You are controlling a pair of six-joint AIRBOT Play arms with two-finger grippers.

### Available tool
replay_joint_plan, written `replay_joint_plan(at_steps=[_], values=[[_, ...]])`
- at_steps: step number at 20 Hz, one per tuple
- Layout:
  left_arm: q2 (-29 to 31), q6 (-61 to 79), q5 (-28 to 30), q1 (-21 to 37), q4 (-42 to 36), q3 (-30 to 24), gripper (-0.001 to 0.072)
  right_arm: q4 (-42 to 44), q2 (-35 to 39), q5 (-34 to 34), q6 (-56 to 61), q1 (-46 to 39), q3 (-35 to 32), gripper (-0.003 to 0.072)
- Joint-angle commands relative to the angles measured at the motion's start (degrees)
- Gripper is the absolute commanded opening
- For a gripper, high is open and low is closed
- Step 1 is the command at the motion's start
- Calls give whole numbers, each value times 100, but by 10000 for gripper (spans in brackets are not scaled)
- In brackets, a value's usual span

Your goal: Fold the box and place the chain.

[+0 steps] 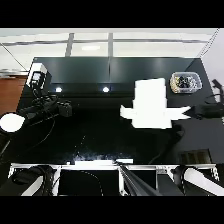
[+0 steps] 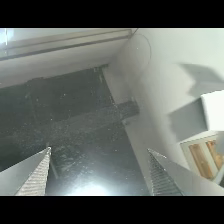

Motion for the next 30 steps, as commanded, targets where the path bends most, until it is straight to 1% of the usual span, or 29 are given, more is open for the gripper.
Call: replay_joint_plan(at_steps=[1,2,3,4,5,7,8,10,11,12,13,15,17,18,19,20,23,25,26,27,29,30], values=[[-7,-4,-24,-2,-129,-2,704,726,157,-151,225,1088,-306,17],[-9,0,-35,-2,-155,-2,705,944,291,-330,195,1342,-501,17],[-9,2,-46,-4,-157,-2,705,1394,518,-599,-33,1539,-802,17],[-13,0,-46,-4,-164,-2,708,1814,765,-804,-389,1720,-1095,17],[-35,-46,-44,-4,-339,11,709,2022,1016,-920,-817,1967,-1364,17],[-262,-264,-118,-4,-527,170,709,1945,1327,-1156,-1023,2529,-1733,17],[-476,-264,-304,-2,-557,323,709,1867,1401,-1362,-1023,2820,-1873,17],[-1110,-258,-1008,7,-804,713,708,1825,1408,-1725,-1023,3254,-2026,17],[-1519,-223,-1464,17,-898,909,708,1818,1408,-1869,-1025,3401,-2059,17],[-1880,-188,-1773,39,-935,1036,709,1766,1408,-1989,-1025,3504,-2063,17],[-2168,-109,-1974,81,-1016,1102,709,1764,1408,-2070,-1027,3541,-2063,17],[-2597,584,-2385,293,-1770,1106,709,1764,1408,-2133,-1047,3534,-2063,17],[-3005,1464,-3123,568,-2605,1106,708,1766,1408,-2131,-1067,3534,-2063,17],[-3213,1808,-3504,656,-2889,1106,708,1764,1408,-2131,-1075,3534,-2063,17],[-3405,2131,-3814,673,-3014,1113,708,1766,1408,-2135,-1088,3534,-2063,17],[-3578,2415,-3936,621,-2999,1113,708,1764,1408,-2135,-1088,3534,-2063,17],[-3882,3777,-3807,221,-2964,1113,707,1766,1408,-2135,-1086,3534,-2063,17],[-3893,3926,-3237,-20,-2955,1117,702,1764,1408,-2135,-1084,3534,-2063,17],[-3893,3995,-2988,-74,-2940,1119,679,1764,1408,-2135,-1084,3534,-2063,17],[-3893,4065,-2859,-83,-2940,1121,664,1764,1408,-2133,-1082,3534,-2063,17],[-3893,4103,-2811,-52,-2824,1150,485,1764,1408,-2131,-1082,3534,-2063,17],[-3893,4092,-2835,-39,-2638,1187,455,1764,1408,-2131,-1082,3534,-2063,17]])
